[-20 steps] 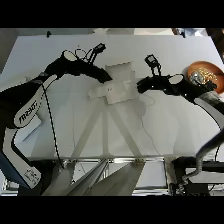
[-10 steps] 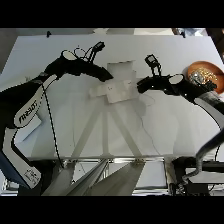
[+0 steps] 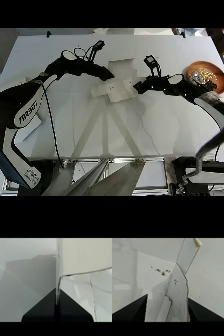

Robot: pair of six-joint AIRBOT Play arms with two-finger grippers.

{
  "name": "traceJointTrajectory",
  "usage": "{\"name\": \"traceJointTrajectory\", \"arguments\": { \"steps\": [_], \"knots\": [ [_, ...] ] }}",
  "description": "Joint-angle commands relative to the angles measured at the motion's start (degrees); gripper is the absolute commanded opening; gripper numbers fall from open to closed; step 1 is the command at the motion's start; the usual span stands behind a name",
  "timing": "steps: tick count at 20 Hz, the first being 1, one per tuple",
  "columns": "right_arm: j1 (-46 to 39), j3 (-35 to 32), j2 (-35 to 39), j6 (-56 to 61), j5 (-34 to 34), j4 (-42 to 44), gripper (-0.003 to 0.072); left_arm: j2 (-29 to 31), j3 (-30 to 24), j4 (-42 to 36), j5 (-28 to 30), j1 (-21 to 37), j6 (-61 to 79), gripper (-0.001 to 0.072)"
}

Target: Fold the box and place the chain.

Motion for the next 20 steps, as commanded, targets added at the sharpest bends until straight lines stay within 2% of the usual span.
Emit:
{"name": "traceJointTrajectory", "arguments": {
  "steps": [1,4,7,9,11,13,16,18,20],
  "knots": [
    [0.0,0.1,3.3,1.3,0.9,-1.4,0.0480,0.3,0.1,-0.7,-0.8,0.6,1.6,0.0012],
    [0.0,0.1,11.9,6.2,1.6,-10.1,0.0479,2.1,0.1,-1.6,-4.6,2.0,8.7,0.0012],
    [0.0,0.1,21.4,11.9,1.7,-20.0,0.0479,5.8,0.1,-0.7,-11.1,3.3,17.2,0.0007],
    [0.0,0.1,26.5,15.8,1.7,-24.6,0.0478,8.1,0.0,2.6,-16.3,3.3,20.9,0.0005],
    [0.0,0.1,30.4,18.5,1.7,-26.9,0.0478,9.4,0.0,9.2,-18.7,1.8,22.3,0.0003],
    [0.0,0.1,32.7,19.8,2.1,-27.1,0.0477,9.4,-1.1,11.9,-16.5,0.0,23.2,0.0002],
    [0.0,0.1,33.0,22.9,3.5,-27.1,0.0476,8.5,-4.7,5.9,-9.2,-1.8,28.2,0.0002],
    [0.0,0.1,32.9,23.2,5.1,-27.1,0.0475,7.1,-6.6,0.9,-6.8,-2.0,32.0,0.0002],
    [0.0,0.1,32.9,23.2,6.0,-27.1,0.0474,5.2,-7.7,0.3,-5.6,-1.9,33.4,0.0003]
  ]
}}
